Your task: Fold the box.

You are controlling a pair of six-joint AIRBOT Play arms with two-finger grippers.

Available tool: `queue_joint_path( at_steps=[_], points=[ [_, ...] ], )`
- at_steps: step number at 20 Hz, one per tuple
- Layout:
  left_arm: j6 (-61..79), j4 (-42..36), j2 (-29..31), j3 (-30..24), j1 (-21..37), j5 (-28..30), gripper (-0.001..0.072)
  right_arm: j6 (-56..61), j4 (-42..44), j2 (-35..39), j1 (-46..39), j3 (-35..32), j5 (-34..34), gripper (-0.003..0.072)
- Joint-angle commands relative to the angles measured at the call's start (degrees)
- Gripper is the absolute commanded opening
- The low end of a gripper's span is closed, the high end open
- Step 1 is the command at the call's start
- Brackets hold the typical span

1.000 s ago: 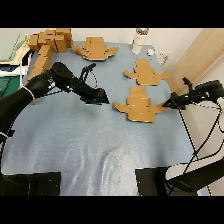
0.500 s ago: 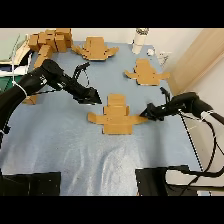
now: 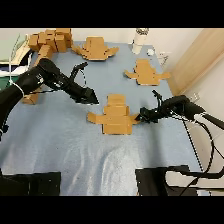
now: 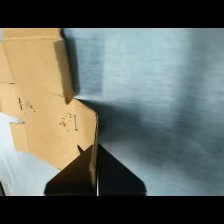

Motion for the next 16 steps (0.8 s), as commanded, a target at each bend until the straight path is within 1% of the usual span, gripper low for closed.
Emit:
queue_joint_path(
  at_steps=[1,4,6,7,9,11,13,16],
  points=[
    [1.75,0.00,-0.63,0.04,1.92,-0.92,0.0526,-3.43,2.54,-0.24,3.15,1.60,-1.22,0.0002],
    [2.23,-0.52,-2.93,-0.42,4.50,-1.55,0.0526,-6.51,3.06,0.33,7.74,0.92,-1.53,0.0002],
    [4.63,-3.74,-4.20,-2.51,6.36,-1.92,0.0526,-9.68,3.08,3.10,10.45,-1.29,-0.20,0.0002],
    [6.05,-4.76,-4.79,-3.58,7.17,-1.68,0.0526,-10.49,2.99,5.18,11.50,-2.67,1.33,0.0002],
    [7.08,-5.33,-6.23,-5.29,8.39,-0.26,0.0527,-11.50,2.29,10.60,14.14,-5.77,6.73,0.0002],
    [8.17,-5.29,-8.09,-5.90,8.55,0.33,0.0527,-11.47,2.01,15.21,16.33,-7.91,11.08,0.0002],
    [8.17,-5.46,-9.86,-5.90,8.50,1.05,0.0527,-11.28,1.68,17.16,17.16,-8.59,11.52,0.0002],
    [8.85,-7.74,-12.46,-5.90,7.67,2.69,0.0527,-10.88,1.38,17.25,17.33,-8.90,10.03,0.0002]
  ],
)
